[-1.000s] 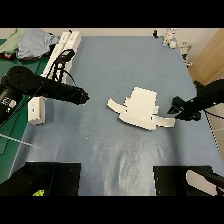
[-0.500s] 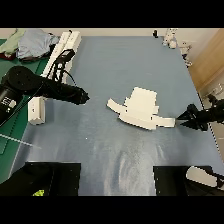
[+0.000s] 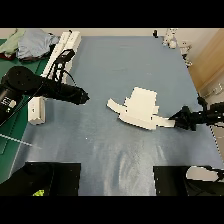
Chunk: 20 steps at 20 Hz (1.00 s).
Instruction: Fold the box.
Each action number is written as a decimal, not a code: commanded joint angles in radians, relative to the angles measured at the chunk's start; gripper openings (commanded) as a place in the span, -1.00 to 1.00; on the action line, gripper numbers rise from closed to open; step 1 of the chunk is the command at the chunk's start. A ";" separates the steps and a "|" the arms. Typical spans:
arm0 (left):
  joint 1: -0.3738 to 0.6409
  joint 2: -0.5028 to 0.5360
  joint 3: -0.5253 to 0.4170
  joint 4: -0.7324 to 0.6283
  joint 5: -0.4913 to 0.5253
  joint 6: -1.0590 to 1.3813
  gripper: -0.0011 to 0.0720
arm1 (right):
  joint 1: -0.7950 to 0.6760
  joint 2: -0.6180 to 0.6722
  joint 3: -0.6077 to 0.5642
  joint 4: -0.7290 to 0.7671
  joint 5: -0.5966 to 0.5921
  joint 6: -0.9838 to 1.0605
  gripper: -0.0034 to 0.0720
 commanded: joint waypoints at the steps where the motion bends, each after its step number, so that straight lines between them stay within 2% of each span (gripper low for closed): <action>1: -0.001 0.000 0.000 0.000 0.000 0.000 -0.94 | 0.062 -0.037 -0.001 0.046 0.032 -0.046 0.03; 4: -0.001 0.000 0.000 0.000 0.000 0.000 -0.93 | 0.120 -0.056 -0.001 0.064 0.063 -0.062 -0.03; 5: -0.001 0.000 0.000 0.000 0.001 0.000 -0.94 | 0.132 -0.057 -0.001 0.065 0.071 -0.064 -0.19; 6: -0.001 0.000 0.000 0.000 0.001 0.000 -0.94 | 0.136 -0.057 0.001 0.068 0.070 -0.069 -0.22; 7: -0.001 0.000 0.000 0.000 0.001 0.000 -0.94 | 0.136 -0.057 0.002 0.071 0.068 -0.071 -0.33; 8: -0.001 0.000 0.000 0.000 0.001 0.000 -0.93 | 0.136 -0.057 0.002 0.070 0.061 -0.072 -0.85; 9: -0.001 0.000 0.000 0.000 0.002 0.000 -0.94 | 0.136 -0.056 0.001 0.072 0.053 -0.078 -0.91; 13: -0.001 0.000 0.000 -0.009 0.005 0.001 -0.94 | 0.221 -0.018 -0.023 0.077 0.022 -0.078 -0.91; 17: 0.001 -0.007 0.000 -0.010 0.017 -0.021 -0.94 | 0.451 0.105 -0.076 0.075 0.085 -0.073 -0.91; 20: 0.003 -0.034 0.000 -0.010 0.018 -0.095 -0.94 | 0.614 0.214 -0.076 0.062 0.181 -0.048 -0.91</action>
